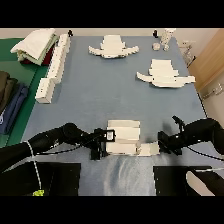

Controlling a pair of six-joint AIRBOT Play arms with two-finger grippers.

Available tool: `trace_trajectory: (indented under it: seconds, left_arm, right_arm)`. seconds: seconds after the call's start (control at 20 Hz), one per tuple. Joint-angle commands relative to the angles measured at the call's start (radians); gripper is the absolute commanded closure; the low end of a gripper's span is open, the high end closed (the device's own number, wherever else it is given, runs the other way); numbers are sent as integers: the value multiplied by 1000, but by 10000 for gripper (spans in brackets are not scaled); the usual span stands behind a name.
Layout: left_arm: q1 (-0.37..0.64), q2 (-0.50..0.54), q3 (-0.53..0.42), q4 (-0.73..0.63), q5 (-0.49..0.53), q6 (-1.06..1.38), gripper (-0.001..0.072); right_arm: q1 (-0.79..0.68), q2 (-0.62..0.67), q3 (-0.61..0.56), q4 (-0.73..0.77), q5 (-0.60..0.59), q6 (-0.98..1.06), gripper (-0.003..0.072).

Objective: Fold the box.

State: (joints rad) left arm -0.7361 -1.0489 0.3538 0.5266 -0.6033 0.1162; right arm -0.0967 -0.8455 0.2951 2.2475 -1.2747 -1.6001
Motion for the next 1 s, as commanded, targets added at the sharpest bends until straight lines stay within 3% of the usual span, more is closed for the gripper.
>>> trace_trajectory:
  seconds: [0.0, 0.15, 0.45, 0.5, 0.55, 0.6, 0.75, 0.8, 0.85, 0.95]
  left_arm:
    - [0, 1, 1, 0, 0, 0, 213]
    - [0, 1, 1, 0, 0, 0, 213]
    - [0, 1, 1, 0, 0, 0, 213]
    - [0, 1, 1, 0, 0, 0, 213]
    - [0, 1, 1, 0, 0, 0, 213]
    - [0, 1, 1, 0, 0, 0, 213]
    - [0, 1, 1, 0, 0, 0, 213]
    - [0, 1, 1, 0, 0, 0, 213]
    - [0, 1, 1, 0, 0, 0, 213]
    - [0, 1, 1, 0, 0, 0, 213]
  right_arm:
    - [74, 5, -8, 22, 90, -4, 686]
    - [161, 5, -16, 45, 143, 12, 686]
    - [197, 102, 57, 60, 107, 22, 684]
    - [198, 129, 57, 60, 106, 22, 615]
    - [200, 144, 57, 62, 104, 22, 489]
    - [208, 154, 57, 63, 104, 22, 442]
    - [245, 157, 57, 69, 124, 22, 437]
    - [261, 156, 57, 71, 135, 22, 285]
    - [279, 153, 57, 76, 143, 22, 179]
    - [330, 148, 57, 76, 169, 26, 180]
